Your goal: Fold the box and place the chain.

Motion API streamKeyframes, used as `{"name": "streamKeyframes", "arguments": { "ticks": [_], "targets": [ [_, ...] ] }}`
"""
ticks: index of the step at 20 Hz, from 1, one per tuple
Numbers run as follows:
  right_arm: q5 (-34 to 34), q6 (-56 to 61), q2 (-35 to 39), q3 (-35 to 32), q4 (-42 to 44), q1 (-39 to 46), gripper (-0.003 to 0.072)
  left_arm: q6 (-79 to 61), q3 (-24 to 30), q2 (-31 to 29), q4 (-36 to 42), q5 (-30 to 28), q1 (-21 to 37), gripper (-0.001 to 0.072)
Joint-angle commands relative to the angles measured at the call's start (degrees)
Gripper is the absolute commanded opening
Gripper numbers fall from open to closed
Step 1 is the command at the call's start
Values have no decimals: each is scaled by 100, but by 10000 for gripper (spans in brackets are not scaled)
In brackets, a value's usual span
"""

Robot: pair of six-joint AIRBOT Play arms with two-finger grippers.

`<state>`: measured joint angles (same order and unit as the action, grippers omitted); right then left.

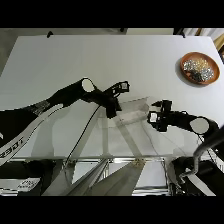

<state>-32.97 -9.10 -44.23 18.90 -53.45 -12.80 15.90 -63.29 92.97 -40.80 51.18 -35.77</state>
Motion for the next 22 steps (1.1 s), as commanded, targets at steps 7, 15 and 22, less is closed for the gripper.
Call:
{"name": "streamKeyframes", "arguments": {
  "ticks": [7, 15, 22],
  "targets": [
    [-426, -1130, -708, 411, 986, 507, 666, -2, -2, 4, 2, 4, -4, 12],
    [-782, -1399, -1246, 634, 1353, 837, 666, -2, -2, 4, 2, 4, -4, 12],
    [-973, -2385, -1759, 640, 2413, 949, 666, -2, -2, 4, 0, 4, -4, 12]
  ]
}}
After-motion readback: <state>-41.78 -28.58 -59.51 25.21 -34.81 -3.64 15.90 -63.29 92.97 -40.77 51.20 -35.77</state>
